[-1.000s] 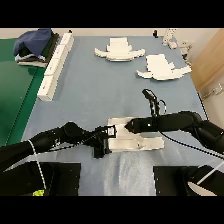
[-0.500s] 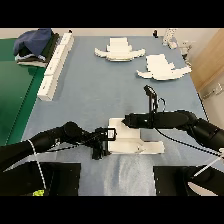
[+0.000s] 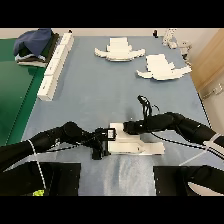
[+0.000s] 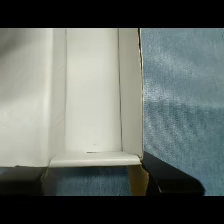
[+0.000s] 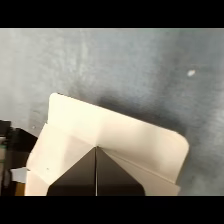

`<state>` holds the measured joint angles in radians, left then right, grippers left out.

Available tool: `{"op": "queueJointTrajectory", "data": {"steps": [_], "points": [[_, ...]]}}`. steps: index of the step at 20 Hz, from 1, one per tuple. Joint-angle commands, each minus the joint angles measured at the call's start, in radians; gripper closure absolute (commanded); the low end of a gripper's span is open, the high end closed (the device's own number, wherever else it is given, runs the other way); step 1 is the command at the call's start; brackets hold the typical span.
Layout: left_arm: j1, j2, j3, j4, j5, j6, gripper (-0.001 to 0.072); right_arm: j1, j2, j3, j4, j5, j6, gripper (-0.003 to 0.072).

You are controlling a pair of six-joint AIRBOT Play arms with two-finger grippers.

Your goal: Fold the box.

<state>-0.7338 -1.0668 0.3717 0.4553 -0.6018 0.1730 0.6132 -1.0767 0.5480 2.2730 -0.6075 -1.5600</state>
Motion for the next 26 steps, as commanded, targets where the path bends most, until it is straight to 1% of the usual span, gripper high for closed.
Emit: {"op": "queueJointTrajectory", "data": {"steps": [1, 9, 11, 14, 17, 20, 23, 25, 26], "points": [[0.000, 0.000, 0.000, 0.002, 0.000, 0.002, 0.0258, 0.006, -0.068, -0.002, -0.011, -0.003, -0.006, 0.0687], [0.000, 0.000, 0.000, 0.001, 0.000, 0.002, 0.0258, 0.006, -0.060, 0.000, -0.022, -0.013, -0.049, 0.0687], [0.000, 0.000, 0.000, 0.001, 0.000, 0.002, 0.0258, 0.005, -0.019, 0.002, -0.025, -0.023, -0.074, 0.0687], [0.000, 0.000, 0.000, 0.001, 0.000, 0.003, 0.0258, 0.004, 0.120, 0.002, -0.056, -0.070, -0.099, 0.0687], [0.000, 0.000, 0.000, 0.001, 0.000, 0.002, 0.0258, 0.005, 0.294, 0.001, -0.153, -0.200, -0.098, 0.0687], [0.000, 0.000, 0.000, 0.001, 0.000, 0.002, 0.0258, 0.005, 0.468, 0.001, -0.244, -0.385, -0.127, 0.0687], [0.000, 0.000, 0.000, 0.001, 0.000, 0.002, 0.0258, 0.006, 0.618, -0.010, -0.244, -0.578, -0.300, 0.0687], [0.000, 0.000, 0.000, 0.001, 0.000, 0.003, 0.0258, 0.006, 0.712, -0.036, -0.266, -0.705, -0.415, 0.0685], [0.000, 0.000, 0.000, 0.001, 0.000, 0.002, 0.0258, 0.006, 0.742, -0.056, -0.290, -0.733, -0.439, 0.0536]]}}
